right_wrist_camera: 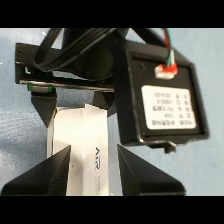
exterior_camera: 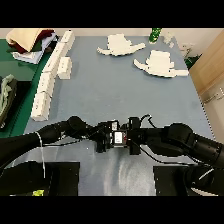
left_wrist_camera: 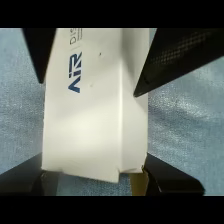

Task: Fold the box.

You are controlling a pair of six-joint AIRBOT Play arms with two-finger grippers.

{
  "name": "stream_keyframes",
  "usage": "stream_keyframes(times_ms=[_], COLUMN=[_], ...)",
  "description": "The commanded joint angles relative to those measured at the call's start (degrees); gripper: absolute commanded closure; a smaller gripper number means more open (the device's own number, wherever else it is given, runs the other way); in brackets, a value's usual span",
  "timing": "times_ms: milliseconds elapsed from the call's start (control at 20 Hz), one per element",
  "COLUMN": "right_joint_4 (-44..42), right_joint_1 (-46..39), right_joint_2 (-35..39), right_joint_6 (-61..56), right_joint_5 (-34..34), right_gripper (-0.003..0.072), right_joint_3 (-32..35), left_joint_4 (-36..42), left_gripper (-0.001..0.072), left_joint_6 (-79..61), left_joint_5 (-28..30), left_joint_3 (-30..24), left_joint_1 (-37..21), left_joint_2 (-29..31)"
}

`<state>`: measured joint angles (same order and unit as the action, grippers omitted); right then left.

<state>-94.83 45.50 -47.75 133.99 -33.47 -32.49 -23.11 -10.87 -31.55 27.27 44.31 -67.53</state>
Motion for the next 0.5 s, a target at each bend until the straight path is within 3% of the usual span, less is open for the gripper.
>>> stream_keyframes(times_ms=[0,50,450], right_joint_4=[2.1,2.4,-0.2], right_joint_1=[-0.1,-0.1,0.0], right_joint_2=[0.0,-0.1,-2.8], right_joint_6=[0.0,0.0,0.1], right_joint_5=[0.1,0.1,0.0], right_gripper=[0.0286,0.0338,0.0345], right_joint_3=[-0.2,-0.2,-0.1], left_joint_4=[0.0,0.0,0.0], left_gripper=[0.0238,0.0238,0.0238], left_joint_6=[0.0,0.0,0.0], left_joint_5=[-0.1,-0.1,-0.1], left_joint_3=[0.0,0.0,0.0], left_joint_1=[0.0,0.0,0.0], left_joint_2=[0.0,0.0,0.0])
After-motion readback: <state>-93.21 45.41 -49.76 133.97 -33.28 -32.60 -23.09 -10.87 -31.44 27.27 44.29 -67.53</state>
